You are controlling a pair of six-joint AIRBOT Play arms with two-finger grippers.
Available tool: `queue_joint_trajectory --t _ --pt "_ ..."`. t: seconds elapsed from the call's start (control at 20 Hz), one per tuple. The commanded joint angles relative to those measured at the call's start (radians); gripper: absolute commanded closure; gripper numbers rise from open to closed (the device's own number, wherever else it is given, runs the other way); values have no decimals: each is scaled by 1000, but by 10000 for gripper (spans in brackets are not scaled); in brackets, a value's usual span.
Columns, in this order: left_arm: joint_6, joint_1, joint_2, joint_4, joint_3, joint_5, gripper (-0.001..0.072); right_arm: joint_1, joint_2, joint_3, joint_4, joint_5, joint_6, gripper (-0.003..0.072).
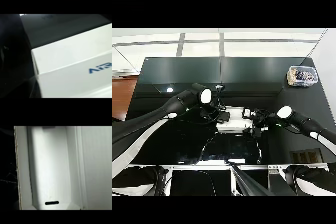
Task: Fold the box and place the chain.
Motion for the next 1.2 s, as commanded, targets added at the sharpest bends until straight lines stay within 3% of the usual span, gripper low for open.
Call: queue_joint_trajectory --t 0.0,0.45,0.95,1.05,1.15 --pt "-86 -36 -2 69 13 2 378 0 0 0 0 0 0 267" --pt "-329 -85 -55 284 34 -22 378 0 0 0 0 1 0 267" --pt "-428 -84 -67 241 34 -21 381 0 0 0 0 1 0 268" --pt "-440 -84 -67 238 35 -24 565 0 0 0 0 1 0 267" --pt "-434 -85 -68 208 35 -6 683 0 0 0 0 1 0 267"
